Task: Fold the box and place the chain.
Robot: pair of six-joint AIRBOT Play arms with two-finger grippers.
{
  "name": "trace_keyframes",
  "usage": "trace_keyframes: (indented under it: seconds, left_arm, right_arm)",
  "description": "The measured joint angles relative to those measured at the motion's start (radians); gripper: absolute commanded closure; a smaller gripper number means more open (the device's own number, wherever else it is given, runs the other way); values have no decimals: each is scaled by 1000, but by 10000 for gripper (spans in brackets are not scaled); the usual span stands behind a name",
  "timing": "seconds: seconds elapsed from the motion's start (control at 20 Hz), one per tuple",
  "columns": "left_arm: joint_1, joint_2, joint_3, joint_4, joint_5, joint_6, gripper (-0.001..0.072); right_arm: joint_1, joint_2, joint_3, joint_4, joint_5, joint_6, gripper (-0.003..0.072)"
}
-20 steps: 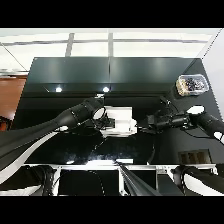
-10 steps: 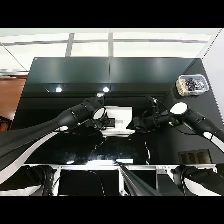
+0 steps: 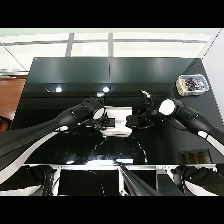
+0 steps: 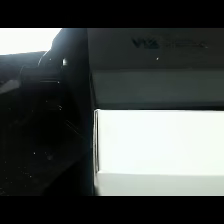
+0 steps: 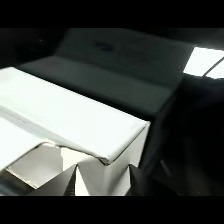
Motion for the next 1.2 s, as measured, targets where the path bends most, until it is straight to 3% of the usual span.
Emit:
trace_keyframes:
  seconds: [0.55,0.6,0.8,1.2]
  left_arm:
    - [0,0,0,-1,2,-2,682]
    - [0,0,0,-1,2,-2,682]
    - [0,0,0,0,2,0,682]
    - [0,0,0,0,1,0,682]
  right_arm:
    - [130,-65,108,-286,39,296,321]
    - [143,-81,130,-318,60,328,375]
    - [189,-135,200,-437,141,452,424]
    - [234,-214,257,-515,212,558,434]
